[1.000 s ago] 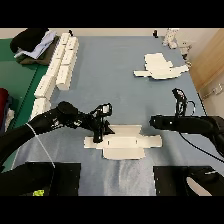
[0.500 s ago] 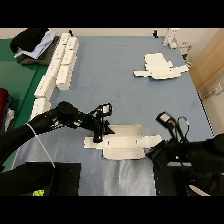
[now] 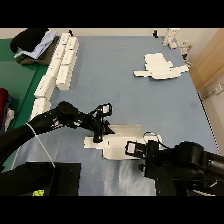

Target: Fold the box.

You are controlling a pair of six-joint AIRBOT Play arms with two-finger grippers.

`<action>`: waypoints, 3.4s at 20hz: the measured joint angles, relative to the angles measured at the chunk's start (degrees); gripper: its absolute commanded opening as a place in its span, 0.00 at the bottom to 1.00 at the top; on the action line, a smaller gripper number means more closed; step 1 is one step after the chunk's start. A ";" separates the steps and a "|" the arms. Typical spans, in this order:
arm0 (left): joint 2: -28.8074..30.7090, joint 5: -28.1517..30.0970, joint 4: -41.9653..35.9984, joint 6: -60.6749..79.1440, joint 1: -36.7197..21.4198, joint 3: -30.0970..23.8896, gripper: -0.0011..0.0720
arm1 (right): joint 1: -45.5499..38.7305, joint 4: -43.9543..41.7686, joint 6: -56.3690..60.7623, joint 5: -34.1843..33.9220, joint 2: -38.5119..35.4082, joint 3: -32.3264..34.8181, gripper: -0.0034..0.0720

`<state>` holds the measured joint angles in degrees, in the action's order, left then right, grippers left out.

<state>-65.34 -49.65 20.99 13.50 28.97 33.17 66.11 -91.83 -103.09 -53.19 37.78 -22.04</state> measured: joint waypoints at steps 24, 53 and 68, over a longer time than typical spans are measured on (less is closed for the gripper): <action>0.00 0.02 -0.17 -0.02 0.00 0.00 0.04 | 4.31 25.59 40.15 -0.39 6.80 -6.80 0.93; 0.00 0.00 -0.17 0.00 0.00 0.00 0.04 | -41.48 -35.23 -65.83 -1.79 14.95 -5.49 0.99; 0.00 0.00 -0.17 0.00 0.00 0.00 0.04 | -42.12 -36.63 -68.46 -0.48 17.64 -4.63 0.98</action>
<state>-65.34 -49.65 20.82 13.50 28.97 33.17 23.99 -128.46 -171.54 -53.67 55.42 -26.68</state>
